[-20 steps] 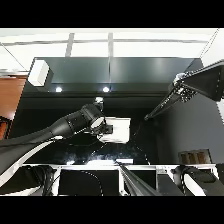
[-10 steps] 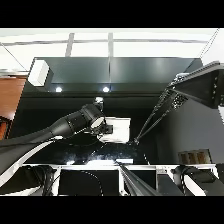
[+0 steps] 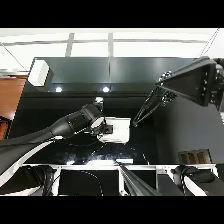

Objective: Fold the box and place the chain.

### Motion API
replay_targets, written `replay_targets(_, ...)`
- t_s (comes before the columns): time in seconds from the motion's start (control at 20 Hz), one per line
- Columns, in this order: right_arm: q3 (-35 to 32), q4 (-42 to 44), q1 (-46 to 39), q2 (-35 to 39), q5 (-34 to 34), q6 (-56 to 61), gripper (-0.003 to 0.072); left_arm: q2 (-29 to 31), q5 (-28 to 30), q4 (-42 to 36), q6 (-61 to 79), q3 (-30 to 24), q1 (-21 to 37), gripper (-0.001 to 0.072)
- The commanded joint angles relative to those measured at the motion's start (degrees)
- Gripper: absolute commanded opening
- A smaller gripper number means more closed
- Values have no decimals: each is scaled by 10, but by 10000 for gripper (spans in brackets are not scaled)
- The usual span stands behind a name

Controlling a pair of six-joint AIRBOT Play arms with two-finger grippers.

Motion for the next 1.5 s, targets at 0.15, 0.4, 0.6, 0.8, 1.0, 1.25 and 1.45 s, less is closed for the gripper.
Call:
replay_targets(0.15, 0, 59, 5, -30, -51, 1, 5, 0, 0, 0, 0, 0, 0, 28)
replay_targets(0.4, 0, 52, 36, -39, -59, -4, 5, 0, 0, 0, 0, 0, 0, 28)
replay_targets(0.6, 0, 57, 37, -48, -60, -3, 5, 0, 0, 0, 0, 0, 0, 28)
replay_targets(0.8, 0, 58, 37, -48, -78, -3, 5, 0, 0, 0, 0, 0, 0, 28)
replay_targets(1.0, 1, 89, 37, -49, -90, -7, 5, 0, 0, 0, 0, 0, 0, 28)
replay_targets(1.25, 32, 90, 37, -49, -93, -7, 6, 0, 0, 0, 0, 0, 0, 28)
replay_targets(1.45, 40, 114, 37, -49, -101, -7, 5, 0, 0, 0, 0, 0, 0, 28)
